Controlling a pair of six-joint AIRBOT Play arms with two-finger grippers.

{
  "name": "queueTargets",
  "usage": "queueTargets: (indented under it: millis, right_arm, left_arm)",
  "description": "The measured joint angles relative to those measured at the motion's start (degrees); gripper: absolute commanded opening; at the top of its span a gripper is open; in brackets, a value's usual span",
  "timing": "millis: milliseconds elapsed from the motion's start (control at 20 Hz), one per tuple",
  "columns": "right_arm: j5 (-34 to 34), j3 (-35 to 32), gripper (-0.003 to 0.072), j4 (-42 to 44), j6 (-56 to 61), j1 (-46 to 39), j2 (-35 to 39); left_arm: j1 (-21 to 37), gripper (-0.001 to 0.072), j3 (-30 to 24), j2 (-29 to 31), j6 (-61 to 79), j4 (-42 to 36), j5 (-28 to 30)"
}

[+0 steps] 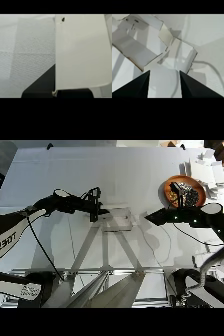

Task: Fold the box and place the chain.

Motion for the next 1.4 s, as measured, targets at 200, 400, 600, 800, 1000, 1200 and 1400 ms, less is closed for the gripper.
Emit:
queueTargets:
  millis: [200,400,600,800,1000,1200,1400]
  right_arm:
    - [2.1,0.0,0.055,2.49,-18.32,0.2,0.0]
    - [2.34,0.02,0.0649,4.02,-38.99,3.28,0.0]
    - [-2.25,0.0,0.065,0.11,-50.34,7.78,-0.61]
    - [-3.85,0.02,0.067,4.5,-64.54,7.48,-4.76]
    - [-1.2,-0.07,0.0681,12.37,-72.94,6.49,-11.82]
    - [-3.37,-1.62,0.0692,16.28,-75.69,8.94,-14.8]
    - [-6.23,-5.05,0.0692,19.21,-76.72,9.66,-15.61]
  left_arm:
    - [0.0,0.0014,0.0,0.0,0.09,0.2,0.24]
    - [0.0,0.0014,0.0,0.0,0.09,0.33,0.31]
    - [0.0,0.0014,-0.02,0.0,0.11,0.37,0.31]
    - [0.0,0.0014,-0.02,0.0,0.11,0.39,0.33]
    - [0.0,0.0014,-0.02,0.0,0.11,0.39,0.33]
    - [0.0,0.0014,-0.02,0.0,0.11,0.42,0.33]
    - [0.0,0.0015,-0.02,0.0,0.11,0.39,0.33]
